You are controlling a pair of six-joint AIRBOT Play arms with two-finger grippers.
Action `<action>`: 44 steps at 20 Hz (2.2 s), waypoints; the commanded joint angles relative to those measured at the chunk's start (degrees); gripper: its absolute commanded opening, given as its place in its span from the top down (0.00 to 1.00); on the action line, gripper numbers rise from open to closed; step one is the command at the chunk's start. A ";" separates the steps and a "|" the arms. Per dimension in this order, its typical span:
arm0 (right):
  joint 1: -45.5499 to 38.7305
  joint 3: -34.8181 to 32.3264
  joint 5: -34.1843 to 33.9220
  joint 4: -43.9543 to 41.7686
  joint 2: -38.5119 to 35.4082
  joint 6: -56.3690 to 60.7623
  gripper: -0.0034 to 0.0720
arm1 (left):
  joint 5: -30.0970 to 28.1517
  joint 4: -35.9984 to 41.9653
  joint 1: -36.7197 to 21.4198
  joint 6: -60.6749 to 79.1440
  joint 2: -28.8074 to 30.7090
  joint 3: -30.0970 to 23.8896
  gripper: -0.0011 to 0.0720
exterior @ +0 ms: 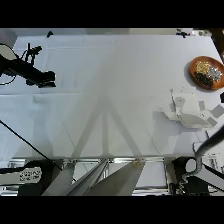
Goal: Fold the box and place the chain.
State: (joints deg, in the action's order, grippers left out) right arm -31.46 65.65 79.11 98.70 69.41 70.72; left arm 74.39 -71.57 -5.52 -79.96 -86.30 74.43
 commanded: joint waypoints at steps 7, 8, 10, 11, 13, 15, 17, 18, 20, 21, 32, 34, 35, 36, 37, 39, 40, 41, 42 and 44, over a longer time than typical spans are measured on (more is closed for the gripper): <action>-0.92 3.45 -0.57 7.02 6.43 -0.76 0.22 | 0.00 0.00 0.02 0.02 0.02 -0.02 0.97; -0.92 3.45 0.20 8.35 8.24 -1.25 0.17 | -0.02 0.00 0.02 0.02 0.02 -0.02 0.97; -0.92 3.45 1.44 9.64 12.02 -3.13 0.17 | -0.02 0.00 0.02 0.02 0.02 -0.02 0.97; -0.92 3.45 1.05 10.05 13.68 -3.32 0.17 | -0.02 0.00 0.02 0.00 0.02 -0.02 0.97; -0.92 3.45 0.04 10.47 16.48 -3.69 0.17 | -0.02 0.00 0.02 0.02 0.02 -0.02 0.97; -0.92 3.45 -1.49 10.58 18.58 -4.72 0.17 | -0.02 0.00 0.02 0.02 0.02 -0.02 0.97; -0.92 3.45 -3.82 10.47 20.02 -4.90 0.18 | -0.02 0.00 0.00 0.02 0.02 -0.02 0.97; -0.92 3.45 -4.94 10.45 20.59 -5.42 0.19 | -0.02 0.00 0.02 0.02 0.02 -0.02 0.97; -0.92 3.45 -6.73 9.92 21.40 -5.75 0.29 | 0.00 0.00 0.02 0.02 0.02 -0.02 0.97; -0.92 3.45 -6.99 9.03 21.57 -6.71 0.39 | -0.02 0.00 0.00 0.02 0.02 -0.02 0.97; 0.24 3.43 -1.75 -14.27 20.94 -11.78 0.94 | 0.00 0.00 0.02 0.02 0.02 -0.02 0.97; 3.23 3.43 -1.99 -25.88 18.69 -16.79 0.94 | 0.00 0.00 0.02 0.02 0.02 -0.02 0.97; 5.01 3.43 -2.38 -30.69 17.29 -18.58 0.94 | 0.00 0.00 0.02 0.02 0.02 -0.02 0.97; 7.04 3.43 -2.73 -34.88 15.65 -20.17 0.94 | -0.02 0.00 0.02 0.00 0.02 -0.02 0.97; 9.07 3.43 -3.65 -37.88 13.92 -20.79 0.94 | -0.02 0.00 0.02 0.02 0.02 -0.02 0.97; 12.44 3.37 -4.31 -42.64 11.19 -22.34 0.94 | -0.02 -0.02 0.02 0.02 0.02 -0.02 0.97; 14.10 3.23 -4.37 -45.27 9.90 -23.28 0.94 | -0.02 0.00 0.02 0.02 0.02 -0.02 0.97; 15.67 2.93 -4.63 -47.50 8.72 -23.74 0.94 | -0.02 0.00 0.02 0.00 0.02 -0.02 0.97; 17.35 2.12 -5.09 -50.01 7.43 -24.76 0.94 | 0.00 0.00 0.02 0.02 0.02 -0.02 0.97; 20.57 -1.49 -6.54 -53.33 5.03 -26.97 0.94 | -0.02 0.00 0.02 0.02 0.02 -0.02 0.97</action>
State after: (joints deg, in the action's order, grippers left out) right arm -15.33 67.00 74.35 53.58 77.76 47.35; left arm 74.39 -71.57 -5.52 -79.96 -86.30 74.43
